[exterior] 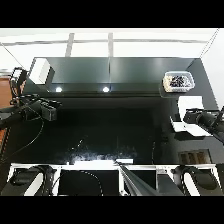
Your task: Fold the box and place the chain.
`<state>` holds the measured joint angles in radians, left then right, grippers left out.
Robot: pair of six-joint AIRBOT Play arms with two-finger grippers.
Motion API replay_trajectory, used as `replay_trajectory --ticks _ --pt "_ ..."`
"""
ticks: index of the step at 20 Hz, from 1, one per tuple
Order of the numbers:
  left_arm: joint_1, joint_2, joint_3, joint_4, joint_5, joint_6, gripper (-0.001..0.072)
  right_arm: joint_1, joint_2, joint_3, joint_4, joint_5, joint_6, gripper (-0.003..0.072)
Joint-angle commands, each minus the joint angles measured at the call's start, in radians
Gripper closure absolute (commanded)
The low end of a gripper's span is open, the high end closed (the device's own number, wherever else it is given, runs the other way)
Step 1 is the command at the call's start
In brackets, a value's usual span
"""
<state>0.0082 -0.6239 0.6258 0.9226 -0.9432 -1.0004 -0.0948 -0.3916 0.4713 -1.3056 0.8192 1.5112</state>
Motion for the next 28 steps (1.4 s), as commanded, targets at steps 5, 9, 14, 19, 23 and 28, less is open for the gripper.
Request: replay_trajectory --ticks 5,9,14,19,23,28 --pt "0.0 0.001 0.0 0.0 0.0 0.0 0.0684 0.0 0.0 0.0 0.0 0.0 0.0 0.0675" --pt "0.0 0.001 0.0 0.0 0.0 0.0 0.0684 0.0 0.0 0.0 0.0 0.0 0.0 0.0675" --pt "0.0 0.001 0.0 0.0 0.0 0.0 0.0684 0.0 0.0 0.0 0.0 0.0 0.0 0.0675" --pt "0.0 0.0 -0.001 0.003 0.058 0.003 0.0684 0.0 0.0 0.0 0.04 -0.055 0.001 0.0676" --pt "0.0 -0.001 -0.001 -0.001 0.222 0.002 0.0684 -0.001 -0.015 -0.003 -0.033 -0.398 0.0 0.0676" --pt "0.0 -0.017 -0.001 0.0 0.259 0.002 0.0684 -0.24 -0.288 0.145 -0.195 -0.523 0.015 0.0676"
